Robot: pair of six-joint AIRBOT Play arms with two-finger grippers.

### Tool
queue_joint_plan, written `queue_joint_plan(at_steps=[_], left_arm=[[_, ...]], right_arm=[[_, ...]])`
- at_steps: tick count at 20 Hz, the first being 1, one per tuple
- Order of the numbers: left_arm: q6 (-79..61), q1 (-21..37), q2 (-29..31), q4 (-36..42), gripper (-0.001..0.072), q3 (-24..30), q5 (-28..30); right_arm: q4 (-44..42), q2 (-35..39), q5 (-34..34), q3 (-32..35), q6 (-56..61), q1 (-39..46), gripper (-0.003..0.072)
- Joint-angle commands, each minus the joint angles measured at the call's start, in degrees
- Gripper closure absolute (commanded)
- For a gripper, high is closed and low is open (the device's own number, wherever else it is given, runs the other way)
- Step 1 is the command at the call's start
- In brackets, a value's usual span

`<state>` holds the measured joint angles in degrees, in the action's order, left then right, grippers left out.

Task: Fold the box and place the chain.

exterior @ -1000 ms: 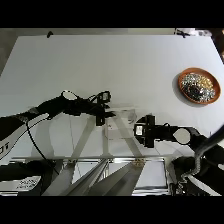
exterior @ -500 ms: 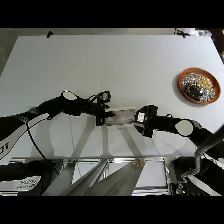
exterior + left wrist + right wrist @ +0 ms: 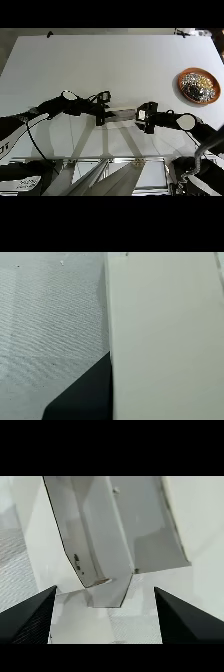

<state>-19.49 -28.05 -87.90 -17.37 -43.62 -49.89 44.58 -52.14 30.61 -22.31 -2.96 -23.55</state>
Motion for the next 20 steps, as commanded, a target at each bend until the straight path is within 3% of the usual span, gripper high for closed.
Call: queue_joint_plan(at_steps=[1,7,16,20], left_arm=[[0.0,0.0,0.0,0.0,0.0698,0.0,-0.1],[0.0,0.0,0.0,0.0,0.0698,0.0,0.0],[0.0,0.0,0.0,0.0,0.0698,0.0,-0.1],[0.0,0.0,0.0,0.0,0.0698,0.0,0.0]], right_arm=[[-0.5,-0.5,0.6,-0.9,-0.5,0.8,-0.0006],[-2.6,-4.6,2.0,-0.9,-0.7,0.8,-0.0006],[-10.1,-7.5,2.8,-1.4,-13.8,0.8,-0.0006],[-10.4,-11.1,5.4,-3.9,-14.1,1.1,-0.0005]])
